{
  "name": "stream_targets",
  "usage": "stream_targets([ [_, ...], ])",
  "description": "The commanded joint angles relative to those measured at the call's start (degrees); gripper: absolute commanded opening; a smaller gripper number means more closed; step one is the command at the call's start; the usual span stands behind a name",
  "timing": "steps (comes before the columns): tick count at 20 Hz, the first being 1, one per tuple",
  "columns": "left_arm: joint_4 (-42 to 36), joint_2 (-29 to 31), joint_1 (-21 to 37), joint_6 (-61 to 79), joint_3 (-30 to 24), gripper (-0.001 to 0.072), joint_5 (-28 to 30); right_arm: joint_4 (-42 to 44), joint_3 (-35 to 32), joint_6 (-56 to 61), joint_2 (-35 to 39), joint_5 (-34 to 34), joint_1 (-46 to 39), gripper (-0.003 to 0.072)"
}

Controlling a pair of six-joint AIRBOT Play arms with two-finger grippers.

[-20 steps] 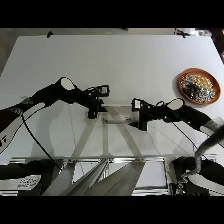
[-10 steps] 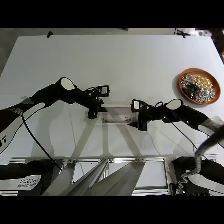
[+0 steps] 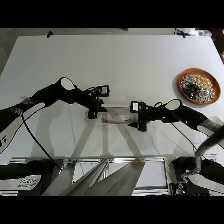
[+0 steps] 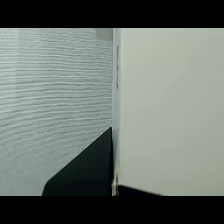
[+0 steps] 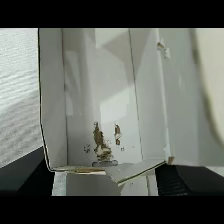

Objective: Fold the box and place the chain.

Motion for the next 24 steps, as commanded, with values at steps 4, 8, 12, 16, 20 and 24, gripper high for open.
stream_targets([
  [4,0.00,0.00,-0.02,0.00,0.07,0.0011,0.04,0.04,0.02,0.13,-1.33,-0.52,1.01,0.0602],
  [8,0.00,-0.02,-0.02,0.00,0.07,0.0011,0.04,0.04,0.02,0.13,-2.47,-0.55,1.14,0.0581],
  [12,0.00,0.00,-0.02,0.00,0.07,0.0011,0.04,0.04,0.31,0.13,-2.78,-0.85,1.11,0.0493],
  [16,0.00,-0.02,-0.02,0.00,0.07,0.0011,0.04,0.02,0.63,0.13,-2.78,-0.94,1.11,0.0445],
  [20,0.00,0.00,-0.02,0.00,0.07,0.0011,0.02,-0.17,0.63,0.11,-2.78,-0.90,1.11,0.0445],
  [24,0.00,-0.02,-0.02,0.00,0.07,0.0011,0.04,-0.17,0.63,0.15,-2.78,-0.66,1.11,0.0446],
])
